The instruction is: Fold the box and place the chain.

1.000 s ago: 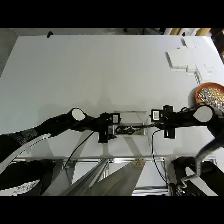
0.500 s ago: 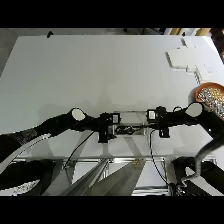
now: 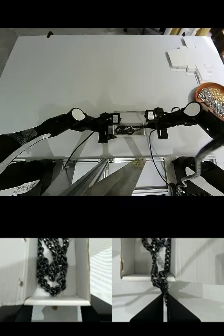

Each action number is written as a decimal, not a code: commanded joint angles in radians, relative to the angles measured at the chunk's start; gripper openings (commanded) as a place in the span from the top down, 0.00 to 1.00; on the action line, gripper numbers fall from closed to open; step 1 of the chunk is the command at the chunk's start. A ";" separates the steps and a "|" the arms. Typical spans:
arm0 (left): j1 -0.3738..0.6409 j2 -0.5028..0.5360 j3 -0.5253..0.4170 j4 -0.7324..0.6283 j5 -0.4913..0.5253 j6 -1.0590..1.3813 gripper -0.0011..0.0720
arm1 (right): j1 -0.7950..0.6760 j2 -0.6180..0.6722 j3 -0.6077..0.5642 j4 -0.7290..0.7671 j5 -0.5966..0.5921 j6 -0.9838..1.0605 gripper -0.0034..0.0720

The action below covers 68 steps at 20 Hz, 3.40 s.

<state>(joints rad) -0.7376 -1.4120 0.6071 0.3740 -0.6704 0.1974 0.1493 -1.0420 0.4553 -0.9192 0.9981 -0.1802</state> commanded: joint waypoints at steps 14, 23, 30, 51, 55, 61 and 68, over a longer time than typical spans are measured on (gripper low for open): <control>0.000 0.000 0.001 0.000 0.000 0.000 0.75 | 0.002 0.407 0.000 0.167 0.126 0.146 0.94; 0.000 0.000 0.001 0.000 0.000 0.000 0.75 | 0.444 0.310 0.000 0.348 -0.330 0.158 0.94; 0.000 0.000 0.001 0.000 0.000 0.000 0.75 | 0.475 0.183 0.000 0.283 -0.343 0.214 0.80; 0.000 0.000 0.001 0.000 0.000 0.000 0.75 | -0.033 0.067 0.000 -0.193 -0.110 0.135 0.50; 0.000 0.000 0.001 0.000 0.000 0.000 0.75 | -0.033 0.013 0.000 -0.143 -0.121 0.061 0.50; 0.000 0.000 0.001 0.000 0.000 0.000 0.75 | -0.033 -0.039 0.000 -0.071 -0.124 -0.013 0.57; 0.000 0.000 0.001 0.000 0.000 0.000 0.75 | -0.033 -0.030 0.000 -0.066 -0.072 -0.013 0.91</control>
<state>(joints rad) -0.7376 -1.4120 0.6071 0.3744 -0.6708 0.1974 0.1169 -1.0771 0.4553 -0.9924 0.8978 -0.1883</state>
